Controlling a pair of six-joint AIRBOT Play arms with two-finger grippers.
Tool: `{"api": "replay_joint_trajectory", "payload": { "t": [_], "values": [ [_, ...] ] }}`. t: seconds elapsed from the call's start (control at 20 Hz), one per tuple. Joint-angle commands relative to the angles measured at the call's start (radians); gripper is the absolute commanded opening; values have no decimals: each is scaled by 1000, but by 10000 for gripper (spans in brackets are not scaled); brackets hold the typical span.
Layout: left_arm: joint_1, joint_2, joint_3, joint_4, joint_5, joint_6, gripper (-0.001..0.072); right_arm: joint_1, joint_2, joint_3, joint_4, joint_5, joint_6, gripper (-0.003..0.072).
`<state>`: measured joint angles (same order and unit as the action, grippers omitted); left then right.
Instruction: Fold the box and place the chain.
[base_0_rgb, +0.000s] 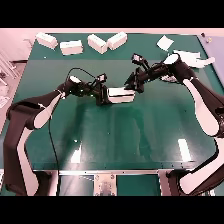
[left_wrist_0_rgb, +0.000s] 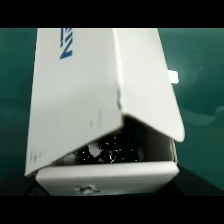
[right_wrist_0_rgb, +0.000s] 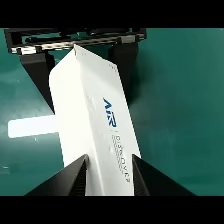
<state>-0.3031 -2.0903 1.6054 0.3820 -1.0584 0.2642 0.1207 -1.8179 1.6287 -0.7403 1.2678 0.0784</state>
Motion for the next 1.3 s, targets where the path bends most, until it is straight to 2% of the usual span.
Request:
{"api": "replay_joint_trajectory", "payload": {
  "t": [0.0, 0.4, 0.65, 0.8, 1.05, 1.25],
  "values": [
    [0, 0, 0, -1, 2, -2, 562, 5, 3, -3, -2, -1, -9, 310],
    [0, 0, 0, -1, 2, -2, 562, 16, -2, -21, -4, -98, -36, 309],
    [0, 0, 0, -1, 2, -2, 562, 23, -2, -51, -5, -97, -35, 299],
    [0, 0, 0, -1, 2, -2, 562, 28, -1, -55, -4, -76, -35, 299],
    [0, 0, 0, 0, 2, -2, 562, 29, 0, -78, 1, 42, -34, 299],
    [0, 0, 0, -1, 2, -2, 562, 25, 0, -107, 11, 44, -34, 302]
  ]
}}
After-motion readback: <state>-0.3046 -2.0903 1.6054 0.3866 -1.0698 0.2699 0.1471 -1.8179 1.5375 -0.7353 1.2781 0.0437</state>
